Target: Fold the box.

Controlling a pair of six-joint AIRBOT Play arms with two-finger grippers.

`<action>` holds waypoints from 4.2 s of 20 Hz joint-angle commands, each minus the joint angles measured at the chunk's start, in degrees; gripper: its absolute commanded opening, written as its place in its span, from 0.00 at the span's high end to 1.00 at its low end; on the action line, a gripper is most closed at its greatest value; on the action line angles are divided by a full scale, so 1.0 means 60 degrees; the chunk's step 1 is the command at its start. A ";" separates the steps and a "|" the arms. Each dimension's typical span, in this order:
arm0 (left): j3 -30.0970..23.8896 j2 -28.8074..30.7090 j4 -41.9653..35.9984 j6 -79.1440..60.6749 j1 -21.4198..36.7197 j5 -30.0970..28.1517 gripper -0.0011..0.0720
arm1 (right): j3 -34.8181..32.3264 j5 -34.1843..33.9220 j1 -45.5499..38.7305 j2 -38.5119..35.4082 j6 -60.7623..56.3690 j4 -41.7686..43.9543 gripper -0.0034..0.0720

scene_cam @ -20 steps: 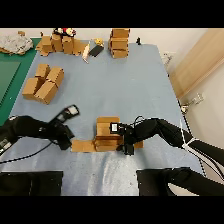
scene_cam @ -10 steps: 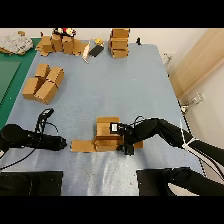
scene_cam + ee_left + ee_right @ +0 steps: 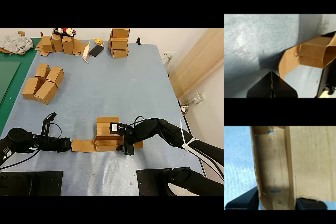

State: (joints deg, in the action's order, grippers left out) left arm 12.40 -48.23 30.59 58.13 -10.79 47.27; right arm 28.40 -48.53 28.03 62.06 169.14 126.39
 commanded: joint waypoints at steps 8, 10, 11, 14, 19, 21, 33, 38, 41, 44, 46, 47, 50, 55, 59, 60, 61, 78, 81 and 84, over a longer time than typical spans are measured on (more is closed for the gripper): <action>-0.0667 -0.0809 -0.3978 -0.2721 -0.1129 -0.0386 0.97 | -0.0004 0.0000 0.0007 0.0000 -0.0004 -0.0004 0.37; -0.0590 -0.1049 -0.4929 -0.3155 -0.1912 -0.0699 0.97 | -0.0004 0.0000 0.0007 0.0000 -0.0004 0.0000 0.37; -0.0463 -0.1122 -0.4969 -0.3136 -0.2218 -0.0867 0.97 | -0.0004 0.0000 0.0007 0.0000 0.0000 0.0000 0.37; -0.0029 -0.1133 -0.4958 -0.2943 -0.2641 -0.1315 0.97 | -0.0004 0.0000 0.0007 0.0000 0.0000 0.0000 0.37; 0.0288 -0.1140 -0.4925 -0.2430 -0.3038 -0.1767 0.97 | -0.0004 0.0000 0.0007 0.0000 0.0000 0.0000 0.37; 0.0430 -0.1144 -0.4921 -0.2189 -0.3246 -0.1902 0.97 | -0.0004 0.0000 0.0007 0.0000 -0.0004 0.0000 0.37; 0.0772 -0.1140 -0.4513 -0.1494 -0.3617 -0.1872 0.97 | -0.0004 0.0000 0.0007 0.0000 0.0000 -0.0004 0.37; 0.0769 -0.1140 -0.4215 -0.1169 -0.3603 -0.1727 0.51 | -0.0004 0.0000 0.0007 0.0000 -0.0004 -0.0004 0.37; 0.0772 -0.1140 -0.4317 -0.1184 -0.3606 -0.1526 0.51 | -0.0004 0.0000 0.0007 0.0000 -0.0004 0.0000 0.37; 0.0765 -0.1140 -0.4291 -0.1282 -0.3603 -0.1606 0.51 | -0.0004 0.0000 0.0007 0.0000 0.0000 0.0000 0.37; 0.0637 -0.1140 -0.4167 -0.1286 -0.3606 -0.1872 0.51 | -0.0004 0.0000 0.0007 0.0000 -0.0004 0.0000 0.37; 0.0572 -0.1140 -0.4095 -0.1308 -0.3603 -0.2065 0.51 | -0.0004 0.0000 0.0007 0.0000 0.0000 0.0000 0.37; 0.0535 -0.1137 -0.3056 -0.1271 -0.3603 -0.2040 0.51 | -0.0004 0.0000 0.0007 0.0000 0.0000 0.0000 0.37; 0.0539 -0.1118 -0.3064 -0.1271 -0.3595 -0.2138 0.51 | -0.0004 0.0000 0.0007 0.0000 0.0000 -0.0004 0.37; 0.0543 -0.1053 -0.3129 -0.1268 -0.3592 -0.2073 0.51 | -0.0004 0.0000 0.0007 0.0000 -0.0004 0.0000 0.37; 0.0543 -0.0918 -0.3129 -0.1239 -0.3534 -0.1993 0.51 | -0.0004 0.0000 0.0007 0.0000 0.0000 -0.0004 0.37; 0.0543 -0.0714 -0.3129 -0.1239 -0.3381 -0.1756 0.51 | -0.0004 0.0000 0.0007 0.0000 -0.0004 -0.0004 0.37; 0.0543 0.0058 -0.3803 -0.1359 -0.2969 -0.1308 0.40 | -0.0004 0.0000 0.0007 0.0000 -0.0004 -0.0004 0.37; 0.0645 0.0062 -0.3585 -0.0892 -0.3027 -0.1333 0.40 | -0.0004 0.0000 0.0007 0.0000 -0.0004 -0.0004 0.37; 0.1002 0.0062 -0.2197 0.0765 -0.3646 -0.1840 0.40 | -0.0004 0.0000 0.0007 0.0000 -0.0004 -0.0004 0.37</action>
State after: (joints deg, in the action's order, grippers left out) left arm 16.99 -47.92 11.05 54.74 -30.28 38.70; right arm 28.38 -48.53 28.03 62.04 169.14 126.37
